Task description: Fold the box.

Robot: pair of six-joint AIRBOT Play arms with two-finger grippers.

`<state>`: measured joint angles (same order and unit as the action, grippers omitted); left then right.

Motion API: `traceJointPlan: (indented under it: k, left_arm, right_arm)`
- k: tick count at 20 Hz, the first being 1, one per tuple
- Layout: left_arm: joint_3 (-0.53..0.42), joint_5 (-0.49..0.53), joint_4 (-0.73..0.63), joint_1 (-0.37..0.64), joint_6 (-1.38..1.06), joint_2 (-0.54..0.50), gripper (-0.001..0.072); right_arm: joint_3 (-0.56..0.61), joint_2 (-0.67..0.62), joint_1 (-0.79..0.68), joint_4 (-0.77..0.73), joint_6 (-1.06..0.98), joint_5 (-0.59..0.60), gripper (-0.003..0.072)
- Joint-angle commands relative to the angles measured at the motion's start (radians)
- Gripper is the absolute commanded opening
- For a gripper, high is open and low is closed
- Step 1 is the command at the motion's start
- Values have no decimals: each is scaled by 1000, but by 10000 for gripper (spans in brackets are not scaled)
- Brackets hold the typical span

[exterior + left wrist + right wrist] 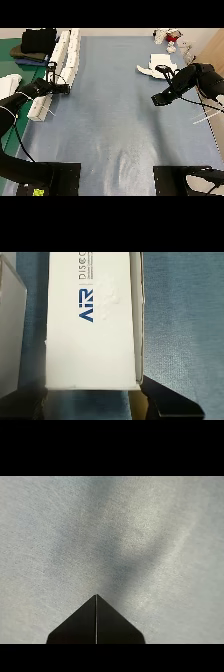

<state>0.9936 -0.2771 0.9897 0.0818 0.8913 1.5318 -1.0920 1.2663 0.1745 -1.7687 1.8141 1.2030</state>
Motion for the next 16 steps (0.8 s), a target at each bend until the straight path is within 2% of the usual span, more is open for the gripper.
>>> traceJointPlan:
  k: [1, 16]
  left_arm:
    - [3, 5, 2, 3, 0, 15, 512]
    - [3, -2, 1, -1, -4, 32, 511]
  right_arm:
    - [0, 1, 0, 0, 0, 0, 3]
    - [0, 1, 0, 0, 0, 0, 3]
